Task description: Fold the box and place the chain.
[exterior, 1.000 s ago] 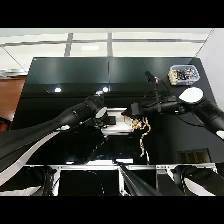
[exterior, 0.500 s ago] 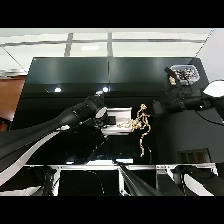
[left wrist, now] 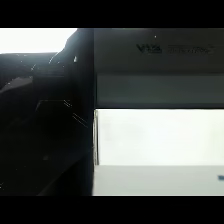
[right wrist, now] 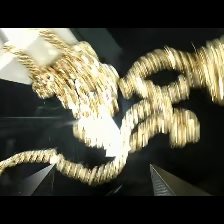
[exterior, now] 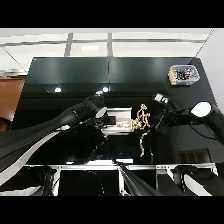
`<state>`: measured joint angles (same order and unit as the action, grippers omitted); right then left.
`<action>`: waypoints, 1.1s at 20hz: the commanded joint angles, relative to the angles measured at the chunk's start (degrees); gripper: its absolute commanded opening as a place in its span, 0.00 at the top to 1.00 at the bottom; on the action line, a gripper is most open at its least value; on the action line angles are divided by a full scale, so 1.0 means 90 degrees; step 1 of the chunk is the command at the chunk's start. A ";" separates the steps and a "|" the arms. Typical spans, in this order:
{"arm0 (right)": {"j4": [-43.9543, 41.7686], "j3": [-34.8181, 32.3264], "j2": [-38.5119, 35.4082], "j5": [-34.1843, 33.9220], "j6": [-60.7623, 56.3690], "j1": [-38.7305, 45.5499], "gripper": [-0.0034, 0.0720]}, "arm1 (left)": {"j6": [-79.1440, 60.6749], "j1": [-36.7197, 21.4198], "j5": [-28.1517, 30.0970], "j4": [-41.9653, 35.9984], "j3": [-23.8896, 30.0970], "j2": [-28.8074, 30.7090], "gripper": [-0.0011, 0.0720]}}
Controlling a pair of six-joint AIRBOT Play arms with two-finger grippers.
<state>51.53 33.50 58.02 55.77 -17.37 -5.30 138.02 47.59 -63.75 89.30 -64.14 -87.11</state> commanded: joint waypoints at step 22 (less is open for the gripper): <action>-0.1066 0.0199 0.1564 -0.1064 0.3218 -0.1122 0.00 | -0.0002 -0.0002 0.0002 0.0002 -0.0005 0.0005 0.94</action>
<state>41.87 35.22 71.40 46.96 11.60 -15.27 138.02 47.59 -63.75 89.27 -64.14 -87.11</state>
